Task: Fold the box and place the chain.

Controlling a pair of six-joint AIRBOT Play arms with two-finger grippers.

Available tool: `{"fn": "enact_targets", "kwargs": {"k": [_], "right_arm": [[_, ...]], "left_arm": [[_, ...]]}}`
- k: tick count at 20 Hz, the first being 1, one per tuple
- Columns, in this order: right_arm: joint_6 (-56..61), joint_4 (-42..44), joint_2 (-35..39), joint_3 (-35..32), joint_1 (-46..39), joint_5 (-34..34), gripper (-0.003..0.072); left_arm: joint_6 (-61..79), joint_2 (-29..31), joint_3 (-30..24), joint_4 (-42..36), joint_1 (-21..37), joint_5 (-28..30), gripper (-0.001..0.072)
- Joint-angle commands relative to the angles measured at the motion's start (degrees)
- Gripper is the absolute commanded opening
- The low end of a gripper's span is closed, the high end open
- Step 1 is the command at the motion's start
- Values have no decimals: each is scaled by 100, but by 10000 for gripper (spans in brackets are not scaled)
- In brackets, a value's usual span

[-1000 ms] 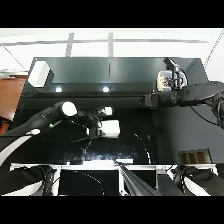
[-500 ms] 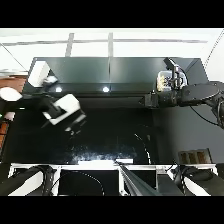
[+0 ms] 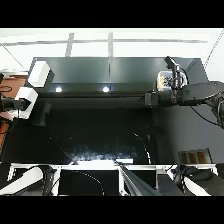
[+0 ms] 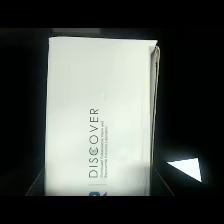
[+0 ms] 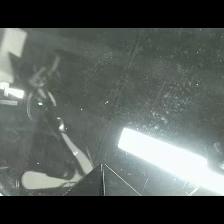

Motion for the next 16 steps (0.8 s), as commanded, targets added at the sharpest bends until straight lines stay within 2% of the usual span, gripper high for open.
{"fn": "enact_targets", "kwargs": {"k": [1,7,13,14,15,16], "right_arm": [[0,2,2,4,-2,20,28],[0,2,2,4,-2,66,28],[0,2,2,2,-2,140,28],[0,0,2,2,-2,142,28],[-2,0,2,2,-2,142,28],[0,0,2,4,-2,140,28]], "left_arm": [[4,-525,271,-479,116,459,279],[4,-1161,723,-680,-190,651,278],[0,-1464,748,-710,-553,949,289],[0,-1484,748,-780,-555,925,360],[0,-1480,748,-789,-557,920,622],[-24,-1447,754,-780,-562,918,719]]}}
